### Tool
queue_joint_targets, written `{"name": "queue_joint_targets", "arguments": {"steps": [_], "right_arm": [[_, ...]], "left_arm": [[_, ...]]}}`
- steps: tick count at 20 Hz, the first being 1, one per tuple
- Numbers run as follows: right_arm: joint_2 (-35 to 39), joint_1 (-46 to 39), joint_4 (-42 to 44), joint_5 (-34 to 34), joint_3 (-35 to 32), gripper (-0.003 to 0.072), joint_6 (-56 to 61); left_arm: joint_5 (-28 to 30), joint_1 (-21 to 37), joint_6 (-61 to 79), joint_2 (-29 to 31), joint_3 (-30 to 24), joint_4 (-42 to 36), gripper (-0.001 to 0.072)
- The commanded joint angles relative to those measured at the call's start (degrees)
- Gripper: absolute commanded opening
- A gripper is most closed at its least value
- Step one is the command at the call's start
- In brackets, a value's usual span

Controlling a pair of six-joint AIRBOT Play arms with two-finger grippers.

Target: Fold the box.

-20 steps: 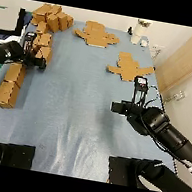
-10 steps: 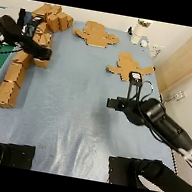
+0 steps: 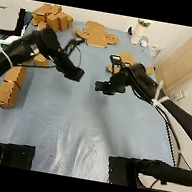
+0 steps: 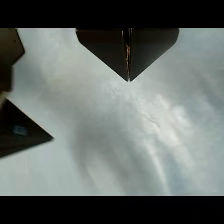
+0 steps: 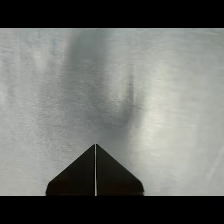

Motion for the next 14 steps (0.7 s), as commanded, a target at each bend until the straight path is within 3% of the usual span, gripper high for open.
{"name": "queue_joint_targets", "arguments": {"steps": [1, 14], "right_arm": [[-6.2, -0.3, 5.7, -3.5, 5.1, 0.0004, -4.3], [-6.3, -0.3, 8.0, -4.8, 5.1, 0.0005, -5.7]], "left_arm": [[-0.4, -5.6, -3.9, -1.0, -1.2, 0.1, 0.001], [-1.4, -8.1, -4.3, -1.0, -1.9, -0.4, 0.0011]]}}
